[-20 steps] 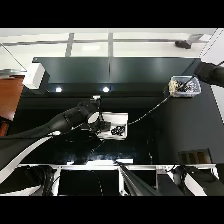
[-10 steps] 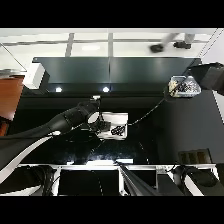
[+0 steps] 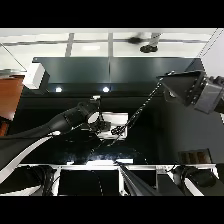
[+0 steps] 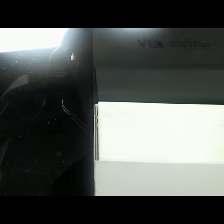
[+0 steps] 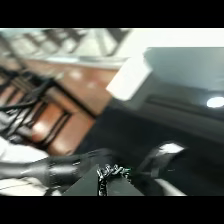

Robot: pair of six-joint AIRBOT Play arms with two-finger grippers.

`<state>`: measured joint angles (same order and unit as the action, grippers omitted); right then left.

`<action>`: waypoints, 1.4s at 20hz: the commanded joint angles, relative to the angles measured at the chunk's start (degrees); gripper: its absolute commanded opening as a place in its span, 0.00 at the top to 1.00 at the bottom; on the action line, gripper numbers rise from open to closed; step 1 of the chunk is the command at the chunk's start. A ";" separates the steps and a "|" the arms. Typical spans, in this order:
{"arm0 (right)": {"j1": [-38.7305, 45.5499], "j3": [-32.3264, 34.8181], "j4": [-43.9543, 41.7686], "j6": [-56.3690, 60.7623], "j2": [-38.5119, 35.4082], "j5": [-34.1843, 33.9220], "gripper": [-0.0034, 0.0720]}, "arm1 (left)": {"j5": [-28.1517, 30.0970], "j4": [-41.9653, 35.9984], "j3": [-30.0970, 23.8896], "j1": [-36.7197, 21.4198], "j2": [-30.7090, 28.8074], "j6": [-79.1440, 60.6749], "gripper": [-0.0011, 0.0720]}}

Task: Fold the box and place the chain.

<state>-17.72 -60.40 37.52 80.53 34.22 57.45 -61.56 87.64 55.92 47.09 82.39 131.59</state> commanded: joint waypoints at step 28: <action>-8.24 -10.84 -1.53 0.00 4.57 -8.17 0.92 | 0.24 -0.04 -0.02 0.04 0.02 -0.02 0.94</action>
<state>-25.91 -70.54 36.82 80.53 38.72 49.23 -61.23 87.61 55.92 47.09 82.39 131.59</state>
